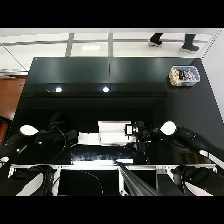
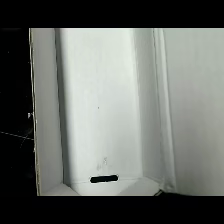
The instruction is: Fold the box and place the chain.
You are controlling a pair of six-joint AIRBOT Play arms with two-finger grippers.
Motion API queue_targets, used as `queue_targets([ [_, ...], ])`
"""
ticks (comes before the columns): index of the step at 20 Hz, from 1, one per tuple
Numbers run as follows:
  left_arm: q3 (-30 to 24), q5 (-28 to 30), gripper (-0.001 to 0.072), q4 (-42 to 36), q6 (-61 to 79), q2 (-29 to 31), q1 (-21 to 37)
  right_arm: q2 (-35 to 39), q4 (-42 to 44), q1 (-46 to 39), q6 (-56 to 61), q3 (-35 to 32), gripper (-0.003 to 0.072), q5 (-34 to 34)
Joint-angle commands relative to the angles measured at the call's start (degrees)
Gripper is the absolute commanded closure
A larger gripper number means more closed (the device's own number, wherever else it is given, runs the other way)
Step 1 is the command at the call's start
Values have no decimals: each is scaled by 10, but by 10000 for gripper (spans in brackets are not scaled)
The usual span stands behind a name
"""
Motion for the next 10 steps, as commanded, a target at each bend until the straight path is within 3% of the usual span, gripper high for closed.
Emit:
queue_targets([
  [1, 11, 41, 672, -21, 17, -14, -71, 0, 0, 0, 0, 0, 147, 0],
  [3, 24, 45, 500, -21, 17, -14, -81, 0, 0, 0, 0, 0, 148, 0],
  [4, 33, 40, 342, -21, 17, -14, -80, 0, 0, 0, 0, 0, 147, 0],
  [5, 43, 33, 228, -17, 17, -13, -80, 0, 0, 0, 0, 0, 147, 0],
  [7, 63, 7, 132, -17, 17, -13, -81, 0, 0, 0, 0, 0, 148, 0],
  [10, 95, -31, 131, -17, 17, -11, -81, 0, 0, 0, 0, 0, 147, 0],
])
